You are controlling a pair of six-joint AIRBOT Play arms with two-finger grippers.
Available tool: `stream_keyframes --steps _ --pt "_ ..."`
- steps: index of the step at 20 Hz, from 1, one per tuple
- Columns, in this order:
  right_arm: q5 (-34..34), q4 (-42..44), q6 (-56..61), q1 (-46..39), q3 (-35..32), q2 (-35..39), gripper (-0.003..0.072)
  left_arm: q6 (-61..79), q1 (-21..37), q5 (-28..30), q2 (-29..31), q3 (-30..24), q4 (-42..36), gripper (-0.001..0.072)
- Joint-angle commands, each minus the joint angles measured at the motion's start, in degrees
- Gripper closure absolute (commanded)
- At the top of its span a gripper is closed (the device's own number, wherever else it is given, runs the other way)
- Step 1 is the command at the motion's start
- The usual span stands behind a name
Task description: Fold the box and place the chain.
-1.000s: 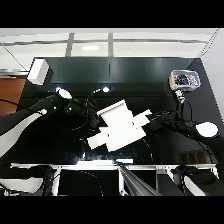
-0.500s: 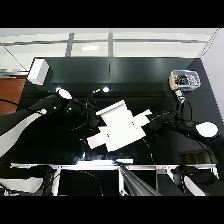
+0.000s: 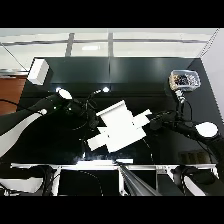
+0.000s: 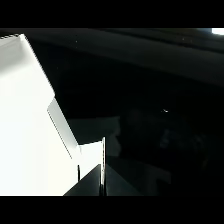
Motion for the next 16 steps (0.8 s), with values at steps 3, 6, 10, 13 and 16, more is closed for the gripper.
stream_keyframes --steps 3,6,10,13,16 --pt "-0.02 -0.22 0.07 -0.02 0.04 0.04 0.0282 0.02 0.04 -0.04 0.0 0.37 0.74 0.0679" --pt "3.63 -10.08 0.68 -0.92 3.23 0.07 0.0038 0.02 0.04 -0.92 0.02 2.8 3.15 0.068" --pt "9.4 -29.11 2.6 -4.87 11.32 0.07 0.0039 0.46 -0.9 -3.37 0.31 8.28 12.81 0.0683" --pt "11.37 -40.61 2.16 -4.98 14.29 0.07 0.0039 0.46 -4.39 1.05 2.67 10.34 20.28 0.0684" --pt "12.94 -43.67 0.85 -4.98 15.52 0.04 0.004 0.92 -9.51 9.25 5.25 10.14 27.85 0.0684"
